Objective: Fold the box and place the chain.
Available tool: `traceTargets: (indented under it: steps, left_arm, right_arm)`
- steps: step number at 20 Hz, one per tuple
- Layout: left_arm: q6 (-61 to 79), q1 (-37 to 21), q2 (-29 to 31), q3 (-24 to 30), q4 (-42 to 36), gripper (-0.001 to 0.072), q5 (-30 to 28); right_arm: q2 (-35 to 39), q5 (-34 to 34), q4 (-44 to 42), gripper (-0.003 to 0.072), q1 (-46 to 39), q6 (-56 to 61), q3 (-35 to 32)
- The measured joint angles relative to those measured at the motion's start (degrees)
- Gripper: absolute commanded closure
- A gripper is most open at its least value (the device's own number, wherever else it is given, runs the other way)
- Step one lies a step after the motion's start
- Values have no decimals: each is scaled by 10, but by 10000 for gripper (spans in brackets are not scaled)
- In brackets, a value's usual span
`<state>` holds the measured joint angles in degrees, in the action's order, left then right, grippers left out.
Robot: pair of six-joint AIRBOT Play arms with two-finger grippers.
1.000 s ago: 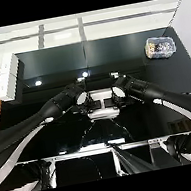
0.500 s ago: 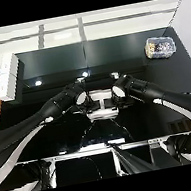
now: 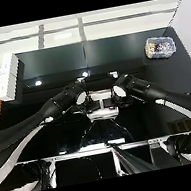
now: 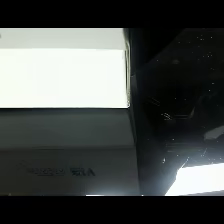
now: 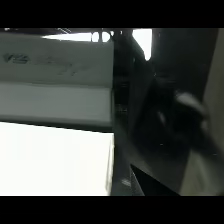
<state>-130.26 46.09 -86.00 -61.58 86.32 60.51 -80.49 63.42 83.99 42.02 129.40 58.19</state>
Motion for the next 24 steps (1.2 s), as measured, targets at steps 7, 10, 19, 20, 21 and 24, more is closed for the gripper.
traceTargets:
  steps: [7, 10, 19, 20, 21, 24]
  left_arm:
    - [0, 0, 0, 0, 0, 683, 0]
    - [-1, 0, 0, 0, 0, 683, 0]
    - [-1, 0, 0, 0, 0, 683, 0]
    - [-1, 0, 0, 0, 0, 683, 0]
    - [-1, 0, 0, 0, 0, 683, 0]
    - [-1, 0, 0, 0, 0, 683, 0]
  right_arm:
    - [179, 53, 200, 303, -34, -63, 0]
    - [213, 26, 310, 5, -127, -70, -10]
    - [-9, -174, 134, -17, -499, -154, 145]
    - [-58, -150, 121, -17, -514, -156, 204]
    - [-104, -123, 106, -17, -524, -156, 263]
    - [-239, -31, 89, 95, -543, -129, 435]
